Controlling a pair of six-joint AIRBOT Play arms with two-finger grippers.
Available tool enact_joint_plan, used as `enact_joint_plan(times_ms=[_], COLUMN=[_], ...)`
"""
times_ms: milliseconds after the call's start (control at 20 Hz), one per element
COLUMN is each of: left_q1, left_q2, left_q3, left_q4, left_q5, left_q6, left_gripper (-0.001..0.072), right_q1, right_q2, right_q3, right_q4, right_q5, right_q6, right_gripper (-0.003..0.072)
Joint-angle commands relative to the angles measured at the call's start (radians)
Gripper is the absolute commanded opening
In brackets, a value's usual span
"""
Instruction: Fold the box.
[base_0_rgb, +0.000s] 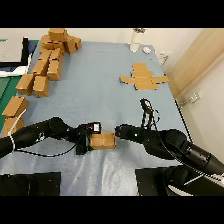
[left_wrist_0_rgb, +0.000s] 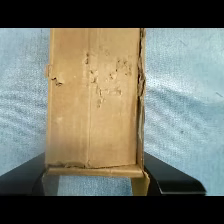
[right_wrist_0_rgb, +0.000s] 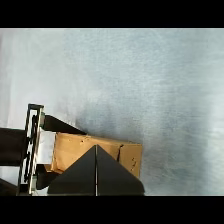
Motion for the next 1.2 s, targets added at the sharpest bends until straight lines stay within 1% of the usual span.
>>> enact_joint_plan(times_ms=[0,200,400,550,650,800,900,1000,1100,1150], left_q1=[0.001,0.001,0.001,0.008,0.043,0.175,0.312,0.45,0.586,0.648], left_q2=[0.0,0.0,0.0,0.005,0.026,0.077,0.106,0.113,0.106,0.105], left_q3=[0.001,0.001,0.001,0.003,0.015,0.055,0.078,0.081,0.08,0.08], left_q4=[-0.044,-0.126,-0.127,-0.117,-0.032,0.2,0.348,0.428,0.47,0.484], left_q5=[0.008,-0.007,-0.014,0.038,0.087,0.107,0.105,0.087,0.038,0.034], left_q6=[0.0,0.0,0.0,-0.061,-0.18,-0.491,-0.68,-0.785,-0.845,-0.868], left_gripper=[0.0527,0.0527,0.0527,0.0527,0.0527,0.0527,0.0527,0.0527,0.0527,0.0527], right_q1=[-0.007,-0.006,-0.006,-0.006,-0.006,-0.006,-0.006,-0.007,-0.006,-0.006], right_q2=[0.0,-0.01,-0.026,-0.037,-0.038,-0.038,-0.038,-0.038,-0.038,-0.038], right_q3=[0.005,0.005,0.005,0.005,0.005,0.005,0.005,0.005,0.005,0.005], right_q4=[-0.044,-0.154,-0.182,-0.182,-0.182,-0.185,-0.197,-0.212,-0.216,-0.216], right_q5=[-0.006,-0.006,-0.003,0.0,0.002,0.002,0.003,0.004,0.004,0.004], right_q6=[0.113,0.266,0.305,0.306,0.306,0.305,0.305,0.305,0.305,0.305], right_gripper=[0.0004,0.0004,0.0004,0.0004,0.0003,0.0003,0.0004,0.0004,0.0004,0.0003])
